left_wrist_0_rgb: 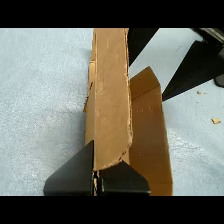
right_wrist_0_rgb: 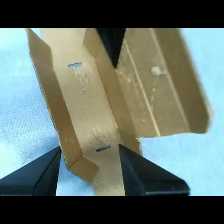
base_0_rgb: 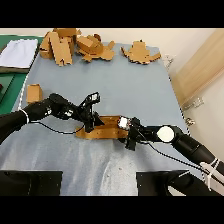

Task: Fold the box.

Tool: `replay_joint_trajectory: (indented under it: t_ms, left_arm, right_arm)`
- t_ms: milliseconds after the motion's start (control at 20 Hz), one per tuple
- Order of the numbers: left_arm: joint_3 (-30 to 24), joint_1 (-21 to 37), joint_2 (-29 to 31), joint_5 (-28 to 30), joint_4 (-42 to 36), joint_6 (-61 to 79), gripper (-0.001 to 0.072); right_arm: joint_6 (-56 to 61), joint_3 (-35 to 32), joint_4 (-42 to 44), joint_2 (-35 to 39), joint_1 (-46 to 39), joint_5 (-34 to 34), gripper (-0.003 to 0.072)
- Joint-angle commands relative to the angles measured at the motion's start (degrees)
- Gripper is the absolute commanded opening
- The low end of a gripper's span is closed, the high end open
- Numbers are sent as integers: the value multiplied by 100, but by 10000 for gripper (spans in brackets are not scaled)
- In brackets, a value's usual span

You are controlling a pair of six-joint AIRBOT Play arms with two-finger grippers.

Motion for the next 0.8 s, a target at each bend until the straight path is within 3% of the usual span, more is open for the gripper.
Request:
replay_joint_trajectory:
  t_ms: [0, 750]
  left_arm:
    - [4, 2, -2, 0, 2, 2, 13]
    - [4, 2, -2, 0, 2, 2, 13]
  right_arm:
    - [-529, -2, 398, -33, -229, 74, 566]
    - [-870, 2, 308, -136, -229, -442, 566]
